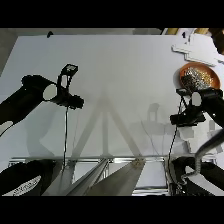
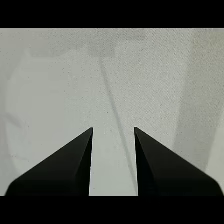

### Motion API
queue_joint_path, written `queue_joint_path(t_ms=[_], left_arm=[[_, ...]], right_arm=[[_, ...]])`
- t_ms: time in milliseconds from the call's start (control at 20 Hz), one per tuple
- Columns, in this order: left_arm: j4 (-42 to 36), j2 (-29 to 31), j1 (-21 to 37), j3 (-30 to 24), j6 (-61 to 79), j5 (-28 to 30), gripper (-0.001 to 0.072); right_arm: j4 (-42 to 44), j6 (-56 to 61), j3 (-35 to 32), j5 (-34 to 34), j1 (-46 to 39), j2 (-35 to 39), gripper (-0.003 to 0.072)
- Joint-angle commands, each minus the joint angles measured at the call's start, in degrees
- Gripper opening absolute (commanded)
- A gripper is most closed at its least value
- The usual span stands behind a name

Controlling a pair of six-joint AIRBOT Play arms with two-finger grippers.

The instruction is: Fold the box and place the chain.

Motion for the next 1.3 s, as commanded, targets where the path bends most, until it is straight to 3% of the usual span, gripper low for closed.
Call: queue_joint_path(t_ms=[0, 700, 1100, 1250], left_arm=[[0.0, 0.0, 0.0, 0.0, 0.0, 0.0, 0.0293], [0.0, 0.0, 0.0, 0.0, 0.0, 0.0, 0.0293], [0.0, 0.0, 0.0, 0.0, 0.0, 0.0, 0.0293], [0.0, 0.0, 0.0, 0.0, 0.0, 0.0, 0.0293]], right_arm=[[0.0, 0.0, 0.0, 0.0, 0.0, 0.0, 0.027], [0.0, 0.0, 0.0, -0.3, 0.0, 0.0, 0.0269], [1.5, 3.8, 0.1, -17.5, 0.0, 0.0, 0.0259], [-3.0, -1.1, 2.9, -14.7, 0.0, 0.1, 0.0258]])
